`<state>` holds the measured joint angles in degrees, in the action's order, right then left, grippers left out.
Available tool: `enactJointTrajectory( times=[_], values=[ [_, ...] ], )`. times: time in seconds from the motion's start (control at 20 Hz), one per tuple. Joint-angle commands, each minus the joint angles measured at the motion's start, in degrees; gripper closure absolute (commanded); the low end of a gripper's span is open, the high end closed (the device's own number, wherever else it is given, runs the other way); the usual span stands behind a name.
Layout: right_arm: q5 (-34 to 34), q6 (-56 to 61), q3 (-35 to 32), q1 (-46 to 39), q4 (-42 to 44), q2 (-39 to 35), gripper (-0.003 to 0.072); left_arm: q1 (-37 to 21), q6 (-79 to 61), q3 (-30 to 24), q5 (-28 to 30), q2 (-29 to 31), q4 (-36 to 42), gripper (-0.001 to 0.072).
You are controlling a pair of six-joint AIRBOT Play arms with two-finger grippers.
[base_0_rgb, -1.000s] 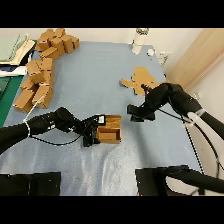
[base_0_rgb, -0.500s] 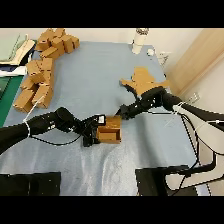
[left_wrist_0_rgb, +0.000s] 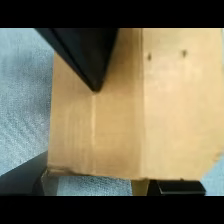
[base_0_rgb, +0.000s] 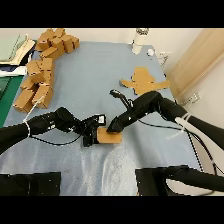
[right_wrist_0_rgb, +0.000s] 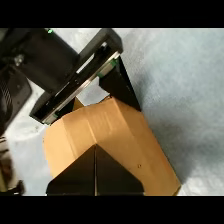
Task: Fold the box.
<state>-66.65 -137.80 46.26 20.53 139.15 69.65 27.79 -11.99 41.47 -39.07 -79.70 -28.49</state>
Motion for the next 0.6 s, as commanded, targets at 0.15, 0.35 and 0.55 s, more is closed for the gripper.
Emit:
enactJointTrajectory(
  times=[0.15, 0.35, 0.55],
  values=[
    [22.2, -5.5, -11.7, 10.3, -9.4, -14.2, 0.0682, 0.0, 0.0, 0.0, 0.0, 0.0, 0.0, 0.0181],
    [31.9, -5.9, -17.0, 16.4, -18.0, -20.1, 0.0681, 0.0, 0.0, 0.0, 0.0, 0.0, 0.0, 0.0181],
    [33.1, -5.8, -17.8, 22.1, -27.1, -23.1, 0.0669, 0.0, 0.0, 0.0, 0.0, 0.0, 0.0, 0.0181]
  ],
)
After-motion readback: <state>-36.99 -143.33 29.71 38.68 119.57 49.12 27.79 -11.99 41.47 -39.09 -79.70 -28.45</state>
